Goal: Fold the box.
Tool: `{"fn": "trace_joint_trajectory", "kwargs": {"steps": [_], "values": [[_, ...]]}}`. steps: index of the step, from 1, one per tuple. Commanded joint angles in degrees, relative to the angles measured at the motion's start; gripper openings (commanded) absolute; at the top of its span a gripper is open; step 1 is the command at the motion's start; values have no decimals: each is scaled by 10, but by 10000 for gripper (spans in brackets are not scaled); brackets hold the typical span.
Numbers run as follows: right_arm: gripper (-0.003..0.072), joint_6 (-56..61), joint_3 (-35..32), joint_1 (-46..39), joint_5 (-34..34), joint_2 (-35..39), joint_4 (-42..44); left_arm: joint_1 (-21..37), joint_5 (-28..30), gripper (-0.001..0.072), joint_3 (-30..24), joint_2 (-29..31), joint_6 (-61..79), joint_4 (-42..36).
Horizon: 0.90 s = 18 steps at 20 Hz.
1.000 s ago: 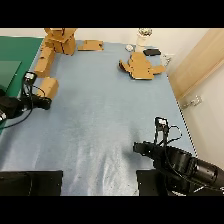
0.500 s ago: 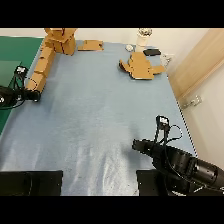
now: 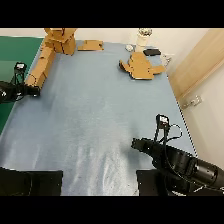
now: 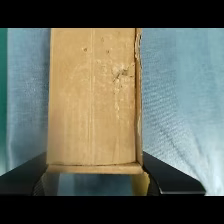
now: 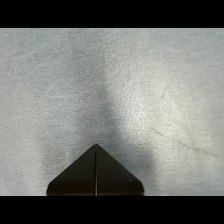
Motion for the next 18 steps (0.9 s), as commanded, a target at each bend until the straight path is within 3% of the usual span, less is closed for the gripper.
{"fn": "trace_joint_trajectory", "kwargs": {"steps": [1, 11, 12, 13, 18], "values": [[5, 0, 1, 0, 3, 0, -4, 0, -23, 539, 25, -21, -11, 0], [5, 0, 1, 0, 3, 0, -10, -1, -47, 550, 32, -25, -13, 23], [5, 0, 1, 0, 3, 0, -10, -1, -48, 584, 32, -25, -13, 23], [5, 0, 3, 0, 3, 0, -10, -1, -47, 720, 32, -25, -14, 23], [5, 0, 13, 0, 2, 0, -21, 21, -70, 720, 32, -21, -68, 29]]}}
